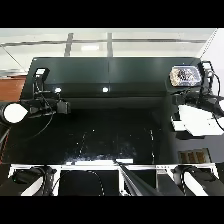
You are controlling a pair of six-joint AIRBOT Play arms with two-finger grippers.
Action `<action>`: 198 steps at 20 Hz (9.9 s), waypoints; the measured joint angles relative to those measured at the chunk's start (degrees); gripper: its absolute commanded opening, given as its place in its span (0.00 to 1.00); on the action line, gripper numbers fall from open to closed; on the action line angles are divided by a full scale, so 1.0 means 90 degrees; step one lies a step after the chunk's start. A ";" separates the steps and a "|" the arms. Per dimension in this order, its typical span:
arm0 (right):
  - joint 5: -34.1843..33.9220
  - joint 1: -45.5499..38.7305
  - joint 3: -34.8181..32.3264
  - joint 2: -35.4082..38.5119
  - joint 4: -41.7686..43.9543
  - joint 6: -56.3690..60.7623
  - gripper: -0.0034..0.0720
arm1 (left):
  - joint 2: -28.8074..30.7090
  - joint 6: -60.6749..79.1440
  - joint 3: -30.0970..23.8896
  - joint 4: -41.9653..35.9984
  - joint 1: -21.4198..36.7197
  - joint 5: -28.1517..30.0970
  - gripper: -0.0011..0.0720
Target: Fold the box and place the chain.
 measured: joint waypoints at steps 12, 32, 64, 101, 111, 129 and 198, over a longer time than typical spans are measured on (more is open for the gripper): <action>0.0335 -0.2509 0.1428 -0.1712 -0.2909 0.2620 1.00 | -0.0566 -0.0005 0.0000 0.0172 0.0000 0.0104 0.98; 0.4010 -0.4566 0.4503 -0.4949 -0.2280 -0.0194 0.06 | -0.0619 -0.0012 0.0000 0.0121 0.0000 0.0104 0.98; -0.0204 0.1931 -0.2047 -0.0151 0.3650 -0.1681 0.06 | -0.4896 0.3628 0.1433 -0.5328 0.0022 -0.2708 0.83; 0.0590 0.2074 -0.1047 -0.0155 0.0823 -0.4840 0.94 | -0.4092 0.9554 0.1239 -0.3534 -0.1464 -0.0406 0.06; 0.0282 0.3781 -0.1389 -0.0996 0.0605 -0.5880 0.94 | -0.4199 0.9622 0.1297 -0.3492 -0.1469 -0.0556 0.06; 0.0029 0.3164 -0.0447 -0.1467 0.1290 -0.6411 0.94 | -0.4201 0.9622 0.1297 -0.3495 -0.1469 -0.0583 0.06; 0.0044 0.3206 -0.0670 -0.2725 0.2268 -0.7759 0.27 | -0.3218 0.5158 -0.0131 -0.5299 -0.0959 0.0763 0.05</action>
